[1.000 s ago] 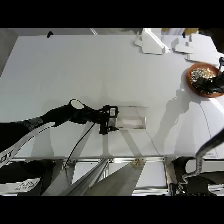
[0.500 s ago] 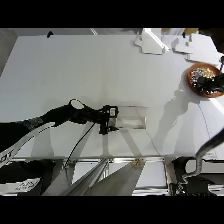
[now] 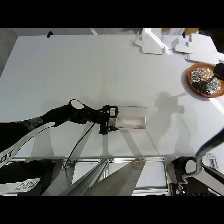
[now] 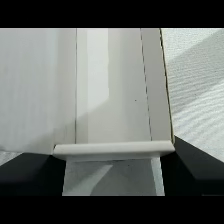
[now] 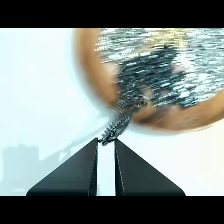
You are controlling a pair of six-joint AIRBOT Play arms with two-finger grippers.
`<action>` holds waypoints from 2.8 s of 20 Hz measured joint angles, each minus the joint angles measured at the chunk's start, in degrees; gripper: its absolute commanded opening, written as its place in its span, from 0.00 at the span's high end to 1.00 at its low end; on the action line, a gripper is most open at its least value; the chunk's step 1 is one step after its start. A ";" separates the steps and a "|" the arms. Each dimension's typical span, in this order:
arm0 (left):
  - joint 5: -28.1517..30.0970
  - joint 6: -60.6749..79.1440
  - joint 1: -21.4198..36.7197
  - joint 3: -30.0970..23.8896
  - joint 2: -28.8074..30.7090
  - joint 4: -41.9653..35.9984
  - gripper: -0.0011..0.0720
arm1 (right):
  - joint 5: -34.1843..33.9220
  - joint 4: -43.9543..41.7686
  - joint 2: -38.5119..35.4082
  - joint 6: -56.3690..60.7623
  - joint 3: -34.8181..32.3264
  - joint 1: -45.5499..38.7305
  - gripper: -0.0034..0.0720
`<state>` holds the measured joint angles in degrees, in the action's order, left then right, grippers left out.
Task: Fold the box and place the chain.
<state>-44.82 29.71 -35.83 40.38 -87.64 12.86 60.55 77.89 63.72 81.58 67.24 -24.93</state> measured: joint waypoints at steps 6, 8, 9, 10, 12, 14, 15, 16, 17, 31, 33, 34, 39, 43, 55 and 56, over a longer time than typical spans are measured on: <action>0.00 0.00 0.00 0.00 0.00 0.00 0.80 | 10.38 -6.10 -13.92 -3.08 0.00 9.25 0.94; 0.00 0.00 0.00 0.00 0.00 -0.02 0.80 | 13.62 -6.86 -17.46 -3.48 0.00 13.68 0.94; 0.00 0.00 0.00 0.00 0.00 -0.02 0.80 | 15.04 -7.10 -19.19 -3.63 0.00 15.98 0.94; 0.00 0.00 0.00 0.00 0.00 -0.02 0.80 | 16.17 -7.30 -20.65 -3.67 0.00 18.12 0.94; 0.00 0.00 0.00 0.00 0.00 -0.02 0.80 | 17.84 -8.39 -23.41 -3.80 0.00 22.51 0.94; 0.00 0.00 0.00 0.00 0.00 -0.02 0.80 | 19.10 -10.40 -25.55 -3.82 -0.04 26.75 0.94; 0.00 0.00 0.00 0.00 0.00 -0.02 0.80 | 19.71 -11.80 -26.47 -3.85 -0.24 28.96 0.94; 0.00 0.00 0.00 0.00 0.00 -0.02 0.80 | 19.98 -12.81 -27.17 -3.87 -0.59 30.97 0.94; 0.00 0.00 0.00 0.00 0.00 -0.02 0.80 | 20.06 -13.73 -27.85 -3.87 -1.20 33.11 0.94; 0.00 0.00 0.00 0.00 0.00 0.00 0.80 | -8.07 -14.71 -22.10 -5.51 -25.55 59.60 0.94; 0.00 0.00 0.00 0.00 0.00 -0.02 0.80 | -10.62 -13.73 -18.47 -5.53 -26.95 60.76 0.93; 0.00 0.00 0.00 0.00 0.00 -0.02 0.80 | -11.30 -13.05 -16.65 -5.55 -27.41 61.13 0.93; 0.00 0.00 0.00 0.00 0.00 -0.02 0.80 | -12.68 -10.40 -8.52 -5.42 -28.37 61.88 0.75; 0.00 0.00 0.00 0.00 0.00 0.00 0.80 | -8.74 -7.61 -7.63 -5.05 -26.60 61.46 0.70; 0.00 0.00 0.00 0.00 0.00 0.00 0.80 | 8.11 3.41 -11.89 0.74 -19.69 35.21 0.61; 0.00 0.02 0.00 0.00 0.02 -0.02 0.80 | 7.58 3.65 -10.54 1.07 -20.09 33.66 0.59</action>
<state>-44.82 29.74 -35.83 40.38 -87.61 12.84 68.14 81.54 53.19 82.65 47.16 8.73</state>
